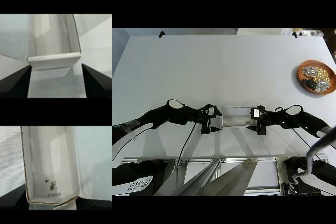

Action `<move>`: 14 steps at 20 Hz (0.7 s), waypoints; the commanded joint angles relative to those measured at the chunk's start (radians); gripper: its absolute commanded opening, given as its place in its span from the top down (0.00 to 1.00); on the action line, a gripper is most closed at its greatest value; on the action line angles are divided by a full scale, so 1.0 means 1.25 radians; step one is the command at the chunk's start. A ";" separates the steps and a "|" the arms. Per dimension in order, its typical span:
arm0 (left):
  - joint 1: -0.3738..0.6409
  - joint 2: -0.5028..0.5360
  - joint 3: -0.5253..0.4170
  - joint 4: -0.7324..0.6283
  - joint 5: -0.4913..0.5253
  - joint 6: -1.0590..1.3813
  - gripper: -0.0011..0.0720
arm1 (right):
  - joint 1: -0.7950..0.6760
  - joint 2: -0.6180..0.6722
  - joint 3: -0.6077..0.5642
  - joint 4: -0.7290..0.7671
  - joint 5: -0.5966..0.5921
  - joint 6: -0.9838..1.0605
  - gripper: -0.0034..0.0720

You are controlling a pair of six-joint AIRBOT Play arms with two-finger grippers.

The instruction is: Fold the box and place the chain.

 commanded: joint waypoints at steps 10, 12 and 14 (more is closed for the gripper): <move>-0.052 -0.003 0.004 -0.026 0.053 -0.099 0.03 | 0.000 0.001 0.000 0.000 0.000 0.002 0.42; -0.052 -0.007 0.004 -0.029 0.056 -0.099 0.03 | 0.000 0.001 0.000 0.000 0.000 0.002 0.42; -0.057 -0.017 0.004 -0.044 0.068 -0.100 0.03 | 0.000 0.001 0.000 0.000 0.000 0.002 0.42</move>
